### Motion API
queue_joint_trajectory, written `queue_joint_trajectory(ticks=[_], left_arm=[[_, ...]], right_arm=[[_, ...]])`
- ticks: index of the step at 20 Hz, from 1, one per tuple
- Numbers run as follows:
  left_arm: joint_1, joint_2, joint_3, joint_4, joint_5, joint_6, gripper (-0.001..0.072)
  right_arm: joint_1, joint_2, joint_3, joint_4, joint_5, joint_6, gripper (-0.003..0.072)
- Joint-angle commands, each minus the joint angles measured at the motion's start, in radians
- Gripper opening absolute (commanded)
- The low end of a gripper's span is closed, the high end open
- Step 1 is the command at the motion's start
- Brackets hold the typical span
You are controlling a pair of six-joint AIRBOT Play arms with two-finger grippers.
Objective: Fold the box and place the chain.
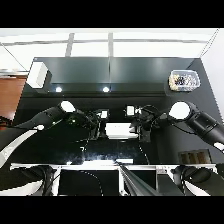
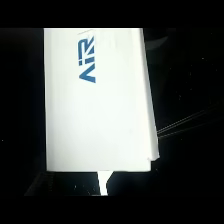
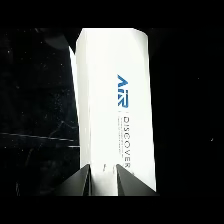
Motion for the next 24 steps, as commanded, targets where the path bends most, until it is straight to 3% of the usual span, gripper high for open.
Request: queue_joint_trajectory(ticks=[1, 24], left_arm=[[-0.001, -0.001, 0.000, 0.000, -0.001, -0.001, 0.0402], [-0.001, -0.001, 0.000, 0.000, -0.001, -0.002, 0.0402]], right_arm=[[0.000, 0.001, 0.000, 0.001, -0.014, -0.001, 0.0138], [0.000, 0.001, 0.001, 0.021, -0.032, 0.000, 0.0136]])
